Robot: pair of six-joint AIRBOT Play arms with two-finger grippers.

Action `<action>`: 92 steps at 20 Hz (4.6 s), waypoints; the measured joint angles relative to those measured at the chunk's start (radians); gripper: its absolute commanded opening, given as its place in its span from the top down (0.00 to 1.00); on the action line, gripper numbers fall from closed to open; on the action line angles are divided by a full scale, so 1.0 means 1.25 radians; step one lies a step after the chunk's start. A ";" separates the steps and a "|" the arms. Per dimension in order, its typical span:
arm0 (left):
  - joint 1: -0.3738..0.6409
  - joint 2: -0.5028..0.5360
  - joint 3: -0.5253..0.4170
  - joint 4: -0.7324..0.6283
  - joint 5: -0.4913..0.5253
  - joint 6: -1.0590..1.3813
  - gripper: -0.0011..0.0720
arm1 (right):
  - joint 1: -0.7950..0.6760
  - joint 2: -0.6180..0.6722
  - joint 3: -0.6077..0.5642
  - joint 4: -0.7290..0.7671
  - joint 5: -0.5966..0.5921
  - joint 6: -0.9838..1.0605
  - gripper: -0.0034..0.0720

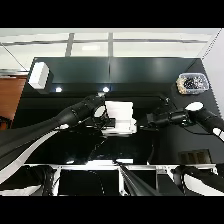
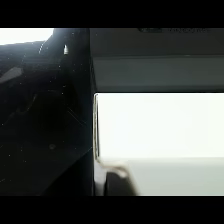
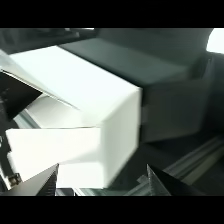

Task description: Fold the box and place the chain.

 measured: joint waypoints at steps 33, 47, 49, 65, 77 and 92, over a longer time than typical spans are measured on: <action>0.000 0.000 0.000 0.000 0.021 0.000 0.94 | 0.472 -0.062 0.265 -0.708 -0.141 0.836 0.55; 0.000 0.000 0.000 0.000 0.018 0.000 0.94 | 0.545 -0.143 0.352 -0.826 -0.050 0.970 0.69; 0.000 0.000 0.000 0.000 0.018 0.000 0.94 | 0.546 -0.146 0.355 -0.827 -0.046 0.992 0.81; 0.000 0.000 0.000 0.001 0.016 0.001 0.94 | 0.547 -0.150 0.357 -0.825 -0.040 1.032 0.62; 0.000 0.000 0.000 0.000 0.017 0.000 0.94 | 0.545 -0.150 0.361 -0.823 -0.029 1.014 0.44; 0.000 0.000 0.000 0.000 0.016 0.000 0.94 | 0.313 0.211 0.282 -1.320 -0.052 0.884 0.00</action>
